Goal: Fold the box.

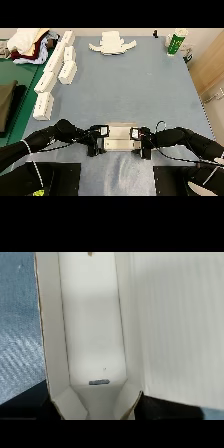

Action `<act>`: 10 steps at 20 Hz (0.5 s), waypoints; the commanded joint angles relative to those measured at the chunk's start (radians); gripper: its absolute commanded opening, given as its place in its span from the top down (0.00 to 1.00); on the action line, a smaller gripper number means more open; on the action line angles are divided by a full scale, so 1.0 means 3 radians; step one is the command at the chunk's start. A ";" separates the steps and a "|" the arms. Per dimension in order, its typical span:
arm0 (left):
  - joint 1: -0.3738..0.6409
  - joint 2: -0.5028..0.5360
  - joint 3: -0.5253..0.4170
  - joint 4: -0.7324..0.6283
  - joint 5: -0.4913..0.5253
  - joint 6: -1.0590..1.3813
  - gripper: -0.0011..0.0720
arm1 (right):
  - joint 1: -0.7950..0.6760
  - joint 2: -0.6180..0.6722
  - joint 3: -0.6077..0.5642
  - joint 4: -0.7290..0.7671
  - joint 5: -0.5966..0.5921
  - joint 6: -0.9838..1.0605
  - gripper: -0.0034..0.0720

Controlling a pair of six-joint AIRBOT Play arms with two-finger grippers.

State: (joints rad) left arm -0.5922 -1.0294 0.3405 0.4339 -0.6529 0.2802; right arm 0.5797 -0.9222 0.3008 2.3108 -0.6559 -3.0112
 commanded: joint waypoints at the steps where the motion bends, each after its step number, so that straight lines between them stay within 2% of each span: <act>1: -0.0069 -0.0018 0.0008 0.0100 0.0013 -0.0027 0.05 | 0.0001 0.0003 -0.0003 0.0000 0.0003 -0.0001 0.27; 10: -0.0148 -0.0051 0.0029 0.0075 0.0170 -0.0069 0.05 | 0.0001 0.0003 -0.0003 0.0000 0.0003 -0.0001 0.27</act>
State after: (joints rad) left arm -0.6331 -1.0412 0.3473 0.4587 -0.6163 0.2653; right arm 0.5797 -0.9222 0.3008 2.3108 -0.6556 -3.0116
